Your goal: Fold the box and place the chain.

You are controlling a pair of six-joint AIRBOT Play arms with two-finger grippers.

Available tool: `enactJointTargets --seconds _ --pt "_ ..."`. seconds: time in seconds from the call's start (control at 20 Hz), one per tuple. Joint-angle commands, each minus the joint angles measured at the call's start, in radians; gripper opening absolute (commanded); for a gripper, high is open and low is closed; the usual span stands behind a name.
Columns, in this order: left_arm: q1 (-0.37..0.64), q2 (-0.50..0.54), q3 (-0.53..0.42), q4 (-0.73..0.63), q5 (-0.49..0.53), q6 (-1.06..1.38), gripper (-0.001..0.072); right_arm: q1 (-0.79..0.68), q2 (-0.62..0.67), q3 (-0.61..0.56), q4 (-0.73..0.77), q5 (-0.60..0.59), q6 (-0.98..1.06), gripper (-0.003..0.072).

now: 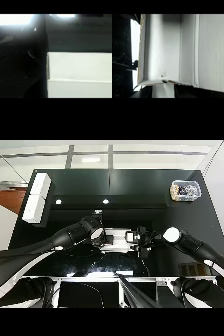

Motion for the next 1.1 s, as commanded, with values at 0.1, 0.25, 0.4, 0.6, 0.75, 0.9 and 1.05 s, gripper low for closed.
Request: enactJointTargets --seconds 0.1,0.25,0.4,0.6,0.75,0.9,1.05 --pt "0.0 0.0 0.0 -0.003 0.003 0.0 0.0029 0.003 -0.026 0.001 0.143 -0.006 0.031 0.0304" --pt "0.0 0.0 0.0 -0.003 0.003 0.0 0.0029 0.016 -0.055 0.001 0.19 -0.027 0.03 0.0304" --pt "0.0 0.0 0.0 -0.003 0.003 0.0 0.0029 0.018 -0.059 0.001 0.189 -0.029 0.031 0.0304" --pt "0.0 0.0 0.0 -0.003 0.003 0.0 0.0029 0.018 -0.059 0.001 0.188 -0.029 0.039 0.035" --pt "0.0 0.0 0.0 -0.003 0.003 0.0 0.0029 0.017 -0.059 0.001 0.186 -0.032 0.041 0.035" --pt "0.0 0.0 0.0 -0.003 0.003 0.0 0.0029 0.017 -0.059 0.001 0.186 -0.035 0.042 0.0452" --pt "0.0 0.0 0.0 -0.003 0.003 0.0 0.0029 0.011 -0.053 0.001 0.17 -0.036 0.067 0.0041"
